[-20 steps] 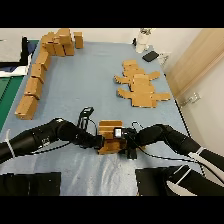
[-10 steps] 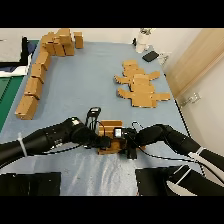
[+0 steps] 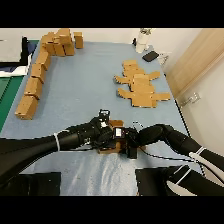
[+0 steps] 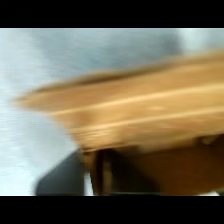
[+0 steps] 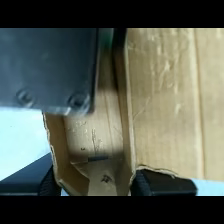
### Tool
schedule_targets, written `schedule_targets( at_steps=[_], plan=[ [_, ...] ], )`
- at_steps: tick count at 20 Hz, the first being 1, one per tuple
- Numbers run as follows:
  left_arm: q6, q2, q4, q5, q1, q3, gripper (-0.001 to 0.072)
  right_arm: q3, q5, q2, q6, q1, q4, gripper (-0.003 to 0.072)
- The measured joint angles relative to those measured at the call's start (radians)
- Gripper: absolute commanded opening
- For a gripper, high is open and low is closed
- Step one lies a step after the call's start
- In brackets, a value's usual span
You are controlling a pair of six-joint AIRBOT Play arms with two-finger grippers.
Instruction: Fold the box.
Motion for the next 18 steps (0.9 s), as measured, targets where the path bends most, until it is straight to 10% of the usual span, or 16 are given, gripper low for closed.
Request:
schedule_targets(
  at_steps=[5,7,18],
  plan=[
    [-0.031,-0.026,0.008,-0.024,-0.012,0.029,0.0014,0.0,0.0,0.0,-0.007,0.001,0.0,0.047],
    [-0.03,-0.03,0.0,-0.013,-0.015,0.032,0.0477,0.0,0.001,0.0,-0.011,0.001,-0.001,0.047],
    [-0.03,0.027,-0.028,-0.076,0.009,0.035,0.0502,0.0,0.003,-0.001,-0.008,0.002,0.005,0.047]
  ],
)
